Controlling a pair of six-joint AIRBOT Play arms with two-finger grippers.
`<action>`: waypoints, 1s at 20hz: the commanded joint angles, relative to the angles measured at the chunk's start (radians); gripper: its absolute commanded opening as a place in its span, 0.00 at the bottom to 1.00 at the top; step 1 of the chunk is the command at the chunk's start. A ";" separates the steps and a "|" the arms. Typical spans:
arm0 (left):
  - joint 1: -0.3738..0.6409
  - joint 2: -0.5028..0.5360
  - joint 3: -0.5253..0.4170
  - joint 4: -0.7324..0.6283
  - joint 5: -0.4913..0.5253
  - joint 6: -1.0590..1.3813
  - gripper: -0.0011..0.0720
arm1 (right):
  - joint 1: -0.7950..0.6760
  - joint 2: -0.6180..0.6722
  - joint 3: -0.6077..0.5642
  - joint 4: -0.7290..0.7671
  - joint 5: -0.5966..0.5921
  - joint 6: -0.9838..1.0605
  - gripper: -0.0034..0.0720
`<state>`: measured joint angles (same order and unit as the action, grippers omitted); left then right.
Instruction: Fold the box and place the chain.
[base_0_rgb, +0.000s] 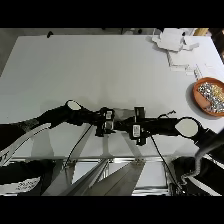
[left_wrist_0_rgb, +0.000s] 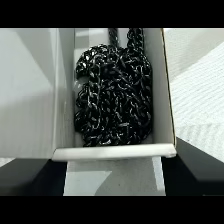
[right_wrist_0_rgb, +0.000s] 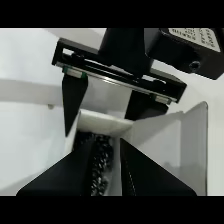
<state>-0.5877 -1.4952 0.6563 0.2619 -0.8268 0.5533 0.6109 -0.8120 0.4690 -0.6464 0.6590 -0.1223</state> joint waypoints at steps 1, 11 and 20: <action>0.000 0.001 0.000 0.000 0.000 0.000 0.51 | -0.051 0.092 0.001 -0.158 0.041 0.058 0.30; 0.000 0.001 0.000 0.000 0.000 0.000 0.51 | -0.454 0.053 0.000 -0.452 0.321 0.096 0.30; 0.000 0.001 0.000 0.000 0.000 0.000 0.51 | -0.457 -0.195 0.000 -0.452 0.231 0.085 0.31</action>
<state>-0.5877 -1.4952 0.6563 0.2619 -0.8268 0.5533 0.1581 -0.9504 0.4694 -1.0927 0.9264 -0.0284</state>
